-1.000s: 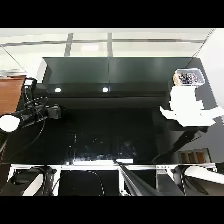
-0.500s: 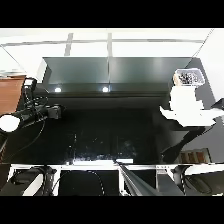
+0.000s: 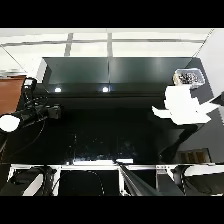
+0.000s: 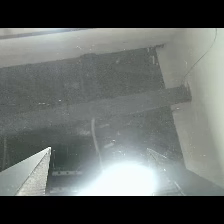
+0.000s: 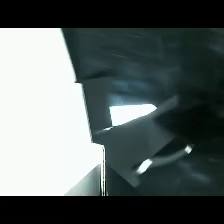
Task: Fold the box and place the chain.
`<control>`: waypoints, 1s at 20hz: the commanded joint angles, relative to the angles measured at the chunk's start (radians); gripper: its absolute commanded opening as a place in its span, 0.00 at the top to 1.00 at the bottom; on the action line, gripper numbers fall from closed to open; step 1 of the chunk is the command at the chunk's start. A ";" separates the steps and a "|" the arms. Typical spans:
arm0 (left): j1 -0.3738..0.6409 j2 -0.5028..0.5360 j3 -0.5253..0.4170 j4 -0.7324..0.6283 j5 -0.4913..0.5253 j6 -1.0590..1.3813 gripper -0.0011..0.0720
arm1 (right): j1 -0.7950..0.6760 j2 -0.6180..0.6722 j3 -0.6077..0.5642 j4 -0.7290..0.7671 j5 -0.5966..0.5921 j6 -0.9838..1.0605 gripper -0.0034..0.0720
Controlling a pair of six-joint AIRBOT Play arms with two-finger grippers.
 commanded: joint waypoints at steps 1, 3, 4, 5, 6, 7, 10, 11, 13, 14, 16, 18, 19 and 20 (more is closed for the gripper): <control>-0.001 -0.001 0.001 0.000 0.000 0.000 0.02 | 0.069 0.123 -0.089 0.151 0.011 -0.008 0.94; -0.001 -0.001 0.001 -0.006 -0.001 0.000 0.02 | 0.137 0.237 -0.214 0.220 -0.041 -0.005 0.94; -0.001 -0.001 0.000 -0.019 0.000 0.000 0.02 | 0.174 0.304 -0.291 0.261 -0.096 -0.006 0.94; -0.001 -0.001 0.000 -0.030 -0.001 0.000 0.02 | 0.220 0.383 -0.386 0.307 -0.172 -0.011 0.94; -0.001 -0.001 0.000 -0.039 -0.003 0.000 0.02 | 0.268 0.455 -0.473 0.344 -0.249 -0.016 0.94; -0.001 -0.001 0.000 -0.047 -0.005 0.000 0.02 | 0.323 0.529 -0.562 0.383 -0.330 -0.019 0.94; -0.001 -0.003 0.000 -0.080 -0.007 0.001 0.02 | 0.483 0.694 -0.788 0.502 -0.528 -0.021 0.94; -0.001 -0.006 0.000 -0.095 -0.009 0.001 0.02 | 0.544 0.740 -0.861 0.546 -0.592 -0.023 0.94; -0.006 -0.020 0.000 -0.133 -0.011 0.001 0.02 | 0.666 0.814 -0.985 0.628 -0.707 -0.040 0.94; -0.016 -0.034 0.000 -0.158 -0.013 0.004 0.02 | 0.728 0.841 -1.032 0.666 -0.762 -0.048 0.94; -0.045 -0.067 0.000 -0.198 -0.017 0.005 0.02 | 0.863 0.863 -1.093 0.707 -0.866 -0.052 0.94; -0.081 -0.117 0.009 -0.256 -0.035 0.007 0.02 | 0.998 0.863 -1.121 0.709 -0.955 -0.052 0.94; -0.093 -0.151 0.022 -0.296 -0.058 0.008 0.02 | 1.063 0.862 -1.133 0.709 -1.005 -0.051 0.94; -0.100 -0.192 0.042 -0.341 -0.090 0.017 0.02 | 1.116 0.862 -1.143 0.709 -1.053 -0.044 0.94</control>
